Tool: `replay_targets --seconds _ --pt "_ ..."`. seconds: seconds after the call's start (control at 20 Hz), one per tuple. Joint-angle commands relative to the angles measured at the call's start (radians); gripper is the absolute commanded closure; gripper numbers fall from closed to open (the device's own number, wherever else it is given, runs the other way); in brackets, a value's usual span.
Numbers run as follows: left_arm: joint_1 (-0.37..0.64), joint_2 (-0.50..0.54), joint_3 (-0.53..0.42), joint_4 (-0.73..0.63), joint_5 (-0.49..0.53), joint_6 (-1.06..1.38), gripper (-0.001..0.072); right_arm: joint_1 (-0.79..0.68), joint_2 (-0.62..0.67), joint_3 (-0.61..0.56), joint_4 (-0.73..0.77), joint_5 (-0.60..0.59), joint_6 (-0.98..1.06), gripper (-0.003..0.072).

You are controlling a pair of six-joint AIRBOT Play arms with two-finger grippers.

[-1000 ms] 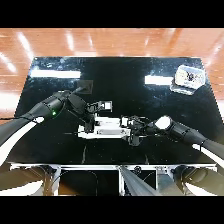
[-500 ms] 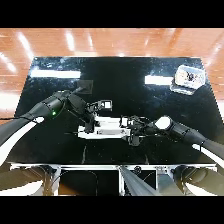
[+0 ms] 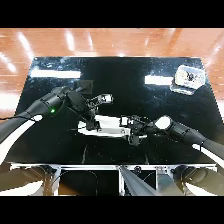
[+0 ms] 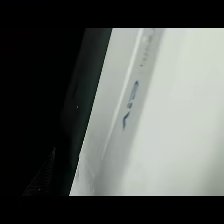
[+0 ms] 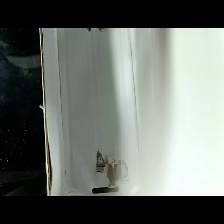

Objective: Fold the box and place the chain.

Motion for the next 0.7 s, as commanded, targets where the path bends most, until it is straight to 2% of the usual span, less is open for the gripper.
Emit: replay_targets --seconds 0.0,0.1,0.25,0.4,0.5,0.65 --pt "0.003 0.009 0.033 0.186 0.097 -0.18 0.0076 0.001 0.0 0.001 -0.002 0.003 -0.001 0.0149" --pt "0.025 0.009 0.032 0.243 0.194 -0.269 0.0077 0.001 0.0 0.0 -0.036 0.017 0.0 0.0149" --pt "0.085 0.023 0.031 0.212 0.28 -0.381 0.0084 0.001 0.0 0.0 -0.081 0.034 0.0 0.0149" --pt "0.139 0.061 0.011 0.118 0.286 -0.475 0.0084 0.001 -0.001 0.0 -0.081 0.034 0.0 0.0149" --pt "0.164 0.111 -0.037 0.034 0.285 -0.49 0.0084 0.001 -0.001 0.0 -0.081 0.034 0.0 0.0149" --pt "0.151 0.224 -0.134 -0.064 0.254 -0.504 0.0084 0.001 -0.001 0.0 -0.08 0.032 0.0 0.0149"
